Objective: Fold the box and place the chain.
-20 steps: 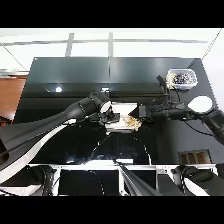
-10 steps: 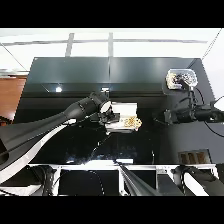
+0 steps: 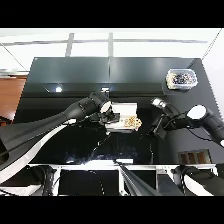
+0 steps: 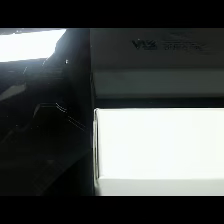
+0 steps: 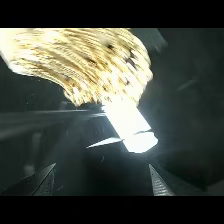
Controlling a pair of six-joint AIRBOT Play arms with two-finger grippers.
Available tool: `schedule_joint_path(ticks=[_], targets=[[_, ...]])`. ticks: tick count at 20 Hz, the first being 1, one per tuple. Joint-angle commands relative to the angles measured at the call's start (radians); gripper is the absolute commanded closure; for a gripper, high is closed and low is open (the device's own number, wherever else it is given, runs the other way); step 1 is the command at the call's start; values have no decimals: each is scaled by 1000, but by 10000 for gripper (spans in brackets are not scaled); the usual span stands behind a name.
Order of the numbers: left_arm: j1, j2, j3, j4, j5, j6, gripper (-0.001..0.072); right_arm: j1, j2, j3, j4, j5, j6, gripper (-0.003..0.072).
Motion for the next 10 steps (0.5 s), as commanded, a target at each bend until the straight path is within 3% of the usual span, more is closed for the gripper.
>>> schedule_joint_path(ticks=[1, 6, 10], targets=[[0, 0, 0, 0, 0, 0, 677, 80, -43, -3, 6, -220, -187, -10], [0, 0, 0, -1, 0, 0, 677, 79, -10, 37, 10, -86, -177, -14], [0, 0, 0, 0, 1, 0, 677, 48, 50, 30, 95, -12, -146, -19]])
